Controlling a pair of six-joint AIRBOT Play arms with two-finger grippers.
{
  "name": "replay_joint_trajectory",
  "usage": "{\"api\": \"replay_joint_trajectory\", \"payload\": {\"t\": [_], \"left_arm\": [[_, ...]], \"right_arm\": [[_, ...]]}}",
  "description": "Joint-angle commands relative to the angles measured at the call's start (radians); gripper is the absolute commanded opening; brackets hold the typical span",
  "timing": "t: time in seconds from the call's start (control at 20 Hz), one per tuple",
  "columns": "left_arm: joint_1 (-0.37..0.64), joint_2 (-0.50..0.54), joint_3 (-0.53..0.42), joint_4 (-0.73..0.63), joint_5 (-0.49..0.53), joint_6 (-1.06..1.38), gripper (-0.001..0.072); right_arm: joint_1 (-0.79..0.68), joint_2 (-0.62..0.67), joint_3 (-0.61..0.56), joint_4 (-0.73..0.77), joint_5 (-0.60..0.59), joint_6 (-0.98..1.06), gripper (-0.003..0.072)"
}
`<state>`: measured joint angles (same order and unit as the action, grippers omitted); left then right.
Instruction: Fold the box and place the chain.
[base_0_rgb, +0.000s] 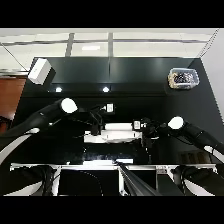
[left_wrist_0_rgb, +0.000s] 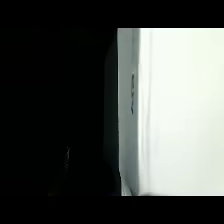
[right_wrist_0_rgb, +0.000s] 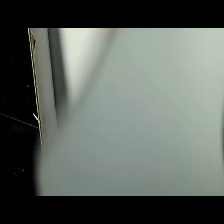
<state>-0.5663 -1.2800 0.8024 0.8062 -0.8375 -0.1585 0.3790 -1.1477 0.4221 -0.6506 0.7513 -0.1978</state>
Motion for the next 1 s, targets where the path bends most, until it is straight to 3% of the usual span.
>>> {"api": "replay_joint_trajectory", "payload": {"t": [0.0,0.05,0.2,0.3,0.35,0.4,0.55,0.65,0.75,0.85,0.95], "left_arm": [[0.037,0.134,0.003,0.232,-0.171,-0.307,0.0188],[0.047,0.174,0.003,0.299,-0.244,-0.390,0.0028],[0.046,0.239,-0.010,0.331,-0.417,-0.668,0.0026],[0.011,0.238,-0.054,0.133,-0.446,-0.743,0.0026],[-0.026,0.235,-0.085,0.023,-0.412,-0.701,0.0026],[-0.064,0.232,-0.112,-0.053,-0.340,-0.672,0.0026],[-0.158,0.230,-0.175,-0.160,0.059,-0.654,0.0028],[-0.167,0.225,-0.200,-0.237,0.328,-0.654,0.0029],[-0.165,0.215,-0.202,-0.248,0.524,-0.654,0.0029],[-0.165,0.198,-0.202,-0.238,0.633,-0.652,0.0029],[-0.166,0.153,-0.201,-0.175,0.636,-0.647,0.0029]], "right_arm": [[0.002,-0.001,0.000,-0.004,-0.004,0.000,0.0456],[0.001,-0.001,-0.001,-0.004,-0.004,0.000,0.0456],[0.001,-0.001,-0.001,-0.004,-0.004,0.000,0.0456],[0.002,-0.001,0.000,-0.004,-0.004,0.000,0.0456],[0.002,-0.001,0.000,-0.003,-0.005,0.000,0.0456],[0.002,-0.001,0.000,-0.003,-0.005,0.000,0.0456],[0.002,-0.001,0.000,-0.003,-0.005,0.000,0.0456],[0.002,-0.001,0.000,-0.003,-0.005,0.000,0.0456],[0.002,-0.001,0.000,-0.003,-0.006,0.000,0.0456],[0.002,-0.001,0.000,0.005,-0.021,0.007,0.0456],[0.002,-0.001,0.000,0.007,-0.023,0.007,0.0456]]}}
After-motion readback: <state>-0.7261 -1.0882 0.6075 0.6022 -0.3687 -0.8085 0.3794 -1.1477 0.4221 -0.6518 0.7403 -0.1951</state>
